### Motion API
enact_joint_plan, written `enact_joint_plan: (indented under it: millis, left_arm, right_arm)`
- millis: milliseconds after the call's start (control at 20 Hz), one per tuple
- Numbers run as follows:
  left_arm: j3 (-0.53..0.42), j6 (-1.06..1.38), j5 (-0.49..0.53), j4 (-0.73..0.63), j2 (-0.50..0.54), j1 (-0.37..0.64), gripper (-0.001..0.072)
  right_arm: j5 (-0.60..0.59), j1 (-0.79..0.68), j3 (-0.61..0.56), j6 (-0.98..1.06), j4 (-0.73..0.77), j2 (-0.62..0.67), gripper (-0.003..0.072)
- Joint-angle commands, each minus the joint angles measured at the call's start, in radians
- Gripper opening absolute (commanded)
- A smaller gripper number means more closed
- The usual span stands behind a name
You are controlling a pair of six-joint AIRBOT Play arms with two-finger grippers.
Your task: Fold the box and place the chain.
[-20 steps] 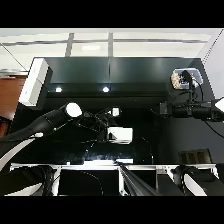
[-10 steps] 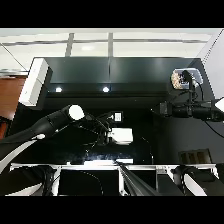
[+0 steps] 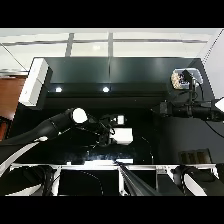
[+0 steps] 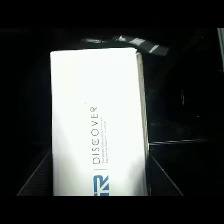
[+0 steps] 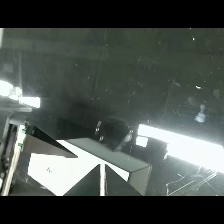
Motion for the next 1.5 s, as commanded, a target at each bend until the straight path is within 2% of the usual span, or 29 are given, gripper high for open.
enact_joint_plan:
  millis: [0, 200, 350, 400, 450, 500, 750, 950, 1200, 1350, 1450]
  left_arm:
    - [-0.014, -0.029, 0.052, 0.007, -0.014, -0.028, 0.0713]
    - [-0.014, -0.099, 0.066, 0.013, -0.021, -0.053, 0.0711]
    - [-0.014, -0.191, 0.062, 0.084, -0.021, -0.052, 0.0678]
    - [-0.014, -0.237, 0.055, 0.121, -0.021, -0.051, 0.0591]
    - [-0.013, -0.298, 0.046, 0.174, -0.019, -0.051, 0.0414]
    - [-0.01, -0.367, 0.025, 0.225, -0.016, -0.049, 0.0332]
    - [-0.008, -0.739, -0.052, 0.417, 0.058, 0.035, 0.0332]
    - [-0.008, -0.843, -0.174, 0.513, 0.175, 0.174, 0.0332]
    - [-0.053, -0.943, -0.294, 0.6, 0.386, 0.41, 0.0343]
    - [-0.122, -0.946, -0.348, 0.615, 0.515, 0.62, 0.0343]
    - [-0.171, -0.944, -0.352, 0.616, 0.579, 0.796, 0.0343]
  right_arm:
    - [-0.014, 0.0, 0.001, 0.005, 0.0, 0.0, 0.0038]
    - [-0.012, 0.0, 0.001, 0.008, 0.001, 0.0, 0.0038]
    - [-0.012, 0.0, 0.001, 0.008, 0.001, 0.0, 0.0038]
    - [-0.012, 0.0, 0.001, 0.008, 0.001, 0.0, 0.0038]
    - [-0.013, 0.0, 0.001, 0.008, 0.001, 0.0, 0.0038]
    - [-0.014, -0.001, 0.001, 0.008, 0.001, 0.0, 0.0038]
    - [-0.014, -0.001, 0.001, 0.008, 0.005, 0.0, 0.0038]
    - [-0.014, -0.001, 0.001, 0.008, 0.005, 0.0, 0.0038]
    - [-0.014, -0.001, 0.001, 0.007, 0.002, 0.0, 0.0038]
    - [-0.015, -0.001, 0.001, 0.006, -0.008, 0.0, 0.0038]
    - [-0.017, -0.001, 0.001, 0.002, -0.007, 0.0, 0.0038]
